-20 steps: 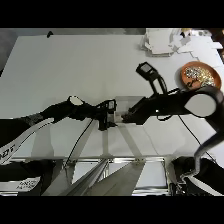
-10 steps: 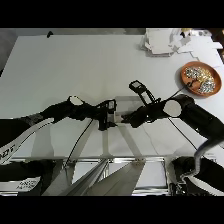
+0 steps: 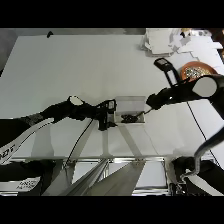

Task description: Fold the box and place the chain.

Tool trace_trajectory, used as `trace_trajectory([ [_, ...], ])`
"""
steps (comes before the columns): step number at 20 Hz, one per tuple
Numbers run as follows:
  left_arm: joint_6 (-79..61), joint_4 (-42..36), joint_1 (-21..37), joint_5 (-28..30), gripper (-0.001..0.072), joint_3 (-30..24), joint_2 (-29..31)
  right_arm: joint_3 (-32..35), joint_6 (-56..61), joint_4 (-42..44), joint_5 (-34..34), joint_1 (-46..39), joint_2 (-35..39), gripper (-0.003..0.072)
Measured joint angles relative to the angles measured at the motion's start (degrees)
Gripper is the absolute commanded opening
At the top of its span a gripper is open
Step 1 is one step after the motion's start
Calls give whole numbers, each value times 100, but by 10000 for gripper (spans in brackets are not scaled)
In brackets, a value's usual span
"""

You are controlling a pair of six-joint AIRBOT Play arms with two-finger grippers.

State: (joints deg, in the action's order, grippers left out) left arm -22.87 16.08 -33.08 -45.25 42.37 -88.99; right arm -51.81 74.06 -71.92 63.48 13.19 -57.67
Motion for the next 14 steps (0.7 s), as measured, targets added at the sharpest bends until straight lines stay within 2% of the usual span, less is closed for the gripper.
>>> trace_trajectory([
  [1,0,-2,0,0,209,0,0,15,2,-33,-68,-227,-57,351],
  [5,0,0,0,0,208,0,0,83,254,-446,-374,-866,-623,358],
  [11,0,0,0,2,208,0,0,107,490,-953,-813,-1091,-1738,367],
  [14,0,0,0,0,208,0,0,111,522,-1032,-997,-1113,-2072,364],
])
